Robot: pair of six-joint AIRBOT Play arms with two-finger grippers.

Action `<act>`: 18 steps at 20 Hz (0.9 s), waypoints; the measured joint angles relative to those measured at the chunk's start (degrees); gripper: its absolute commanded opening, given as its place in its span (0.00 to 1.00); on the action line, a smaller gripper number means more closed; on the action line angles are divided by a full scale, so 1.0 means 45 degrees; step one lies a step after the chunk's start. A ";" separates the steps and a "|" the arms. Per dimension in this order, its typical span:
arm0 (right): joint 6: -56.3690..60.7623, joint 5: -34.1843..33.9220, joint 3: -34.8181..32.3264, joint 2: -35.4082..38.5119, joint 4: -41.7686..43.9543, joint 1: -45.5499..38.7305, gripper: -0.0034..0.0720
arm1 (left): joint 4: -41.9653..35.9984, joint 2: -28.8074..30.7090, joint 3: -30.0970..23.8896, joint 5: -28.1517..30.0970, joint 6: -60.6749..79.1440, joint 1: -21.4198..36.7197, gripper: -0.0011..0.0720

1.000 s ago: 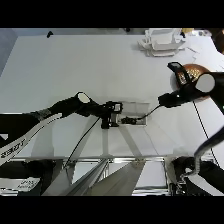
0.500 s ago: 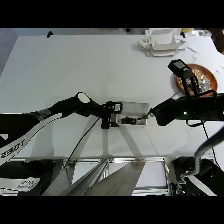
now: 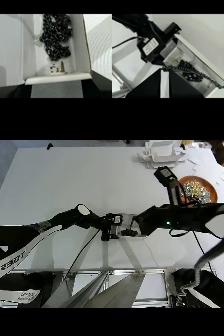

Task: Fold the box and place the chain.

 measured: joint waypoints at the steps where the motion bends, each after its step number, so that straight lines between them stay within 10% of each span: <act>1: 0.0000 -0.0063 -0.0015 -0.0253 -0.0131 0.0029 0.06 | -0.0005 0.0000 0.0000 0.0000 0.0000 0.0000 0.07; 4: 0.0010 -0.0160 -0.0039 -0.0831 -0.0437 0.0087 0.07 | -0.0005 0.0000 0.0000 0.0000 0.0000 0.0000 0.07; 9: 0.0039 -0.0223 -0.0034 -0.1151 -0.0568 0.0102 0.42 | -0.0005 0.0000 0.0000 0.0000 0.0000 0.0000 0.07; 18: -0.0301 -0.0019 0.1501 -0.1302 -0.1423 -0.1933 0.44 | -0.0005 0.0000 0.0000 -0.0005 0.0000 0.0000 0.07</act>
